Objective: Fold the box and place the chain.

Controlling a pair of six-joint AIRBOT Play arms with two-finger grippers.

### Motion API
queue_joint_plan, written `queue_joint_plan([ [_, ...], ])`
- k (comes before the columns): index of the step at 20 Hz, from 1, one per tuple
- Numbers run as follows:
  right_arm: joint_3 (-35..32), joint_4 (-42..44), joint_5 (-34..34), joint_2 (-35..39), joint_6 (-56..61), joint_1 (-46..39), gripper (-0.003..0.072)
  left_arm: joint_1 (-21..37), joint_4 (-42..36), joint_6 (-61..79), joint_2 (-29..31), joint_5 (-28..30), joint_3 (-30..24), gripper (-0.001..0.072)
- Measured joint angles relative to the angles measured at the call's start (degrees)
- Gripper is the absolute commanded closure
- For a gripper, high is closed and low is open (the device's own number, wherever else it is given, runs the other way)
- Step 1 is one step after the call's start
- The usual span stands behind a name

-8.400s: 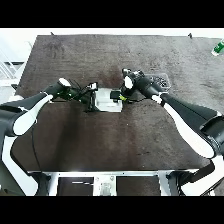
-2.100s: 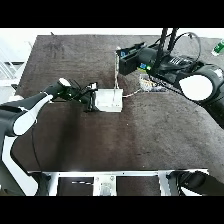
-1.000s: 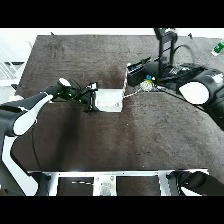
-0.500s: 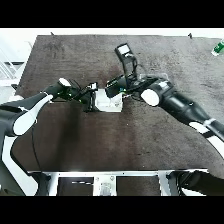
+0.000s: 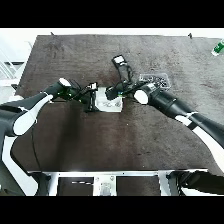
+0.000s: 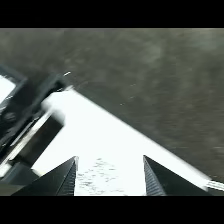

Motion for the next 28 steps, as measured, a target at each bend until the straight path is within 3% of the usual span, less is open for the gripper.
queue_joint_plan([
  [8,-7.08,-0.09,1.62,5.49,4.31,-15.78,0.0209,0.0,0.0,0.0,0.0,0.0,0.0,0.0244],
  [13,-9.55,4.48,-3.78,-0.52,6.51,-21.35,0.021,0.0,0.0,0.0,0.0,-0.02,0.0,0.0244],
  [14,-9.73,5.66,-5.03,-2.14,6.67,-21.79,0.0225,0.0,0.0,0.0,0.0,-0.02,0.0,0.0244],
  [15,-9.86,6.86,-6.23,-3.61,6.82,-21.99,0.0297,0.0,0.0,0.0,0.0,-0.02,0.0,0.0244],
  [24,-8.59,14.03,-15.93,-13.33,7.1,-22.4,0.0282,0.0,0.0,0.0,0.0,-0.02,0.0,0.0245],
  [26,-6.97,14.82,-16.55,-15.41,7.19,-22.4,0.0337,0.0,0.0,0.0,0.0,-0.02,0.0,0.0244],
  [27,-5.97,15.3,-16.72,-16.46,7.19,-22.4,0.0416,-0.02,0.0,0.0,0.0,0.0,0.0,0.0244],
  [28,-5.03,15.67,-16.96,-17.4,7.19,-22.4,0.0547,-0.02,0.0,0.0,0.0,-0.02,0.0,0.0244],
])
